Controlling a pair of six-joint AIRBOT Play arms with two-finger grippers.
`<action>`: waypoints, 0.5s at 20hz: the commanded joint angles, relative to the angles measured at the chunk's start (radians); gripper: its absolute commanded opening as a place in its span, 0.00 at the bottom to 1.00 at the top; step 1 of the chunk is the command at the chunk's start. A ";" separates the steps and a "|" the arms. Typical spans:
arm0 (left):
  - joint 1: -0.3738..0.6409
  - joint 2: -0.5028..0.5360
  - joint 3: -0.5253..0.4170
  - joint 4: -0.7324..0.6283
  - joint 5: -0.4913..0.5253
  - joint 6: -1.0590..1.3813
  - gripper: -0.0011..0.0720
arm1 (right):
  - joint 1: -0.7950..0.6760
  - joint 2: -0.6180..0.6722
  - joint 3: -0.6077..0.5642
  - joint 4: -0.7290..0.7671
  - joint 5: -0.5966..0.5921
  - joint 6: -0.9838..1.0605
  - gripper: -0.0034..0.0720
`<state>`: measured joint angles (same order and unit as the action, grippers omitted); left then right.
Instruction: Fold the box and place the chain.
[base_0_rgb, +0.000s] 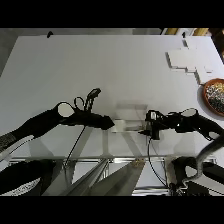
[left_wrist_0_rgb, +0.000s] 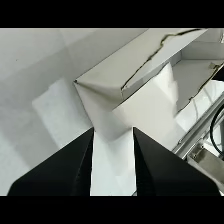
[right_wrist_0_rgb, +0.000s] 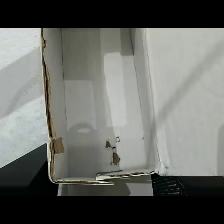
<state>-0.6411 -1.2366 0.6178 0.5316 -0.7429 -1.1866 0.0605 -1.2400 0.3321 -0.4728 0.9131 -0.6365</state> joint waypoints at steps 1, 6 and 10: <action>-0.001 0.000 0.005 0.001 -0.010 -0.007 0.40 | 0.000 0.001 0.001 0.000 0.000 0.000 0.58; -0.031 -0.001 0.006 0.001 -0.016 -0.010 0.55 | 0.000 0.001 0.001 0.000 0.000 0.000 0.58; -0.072 -0.006 0.055 0.117 0.012 -0.141 0.65 | 0.000 0.001 0.001 0.000 0.000 0.000 0.58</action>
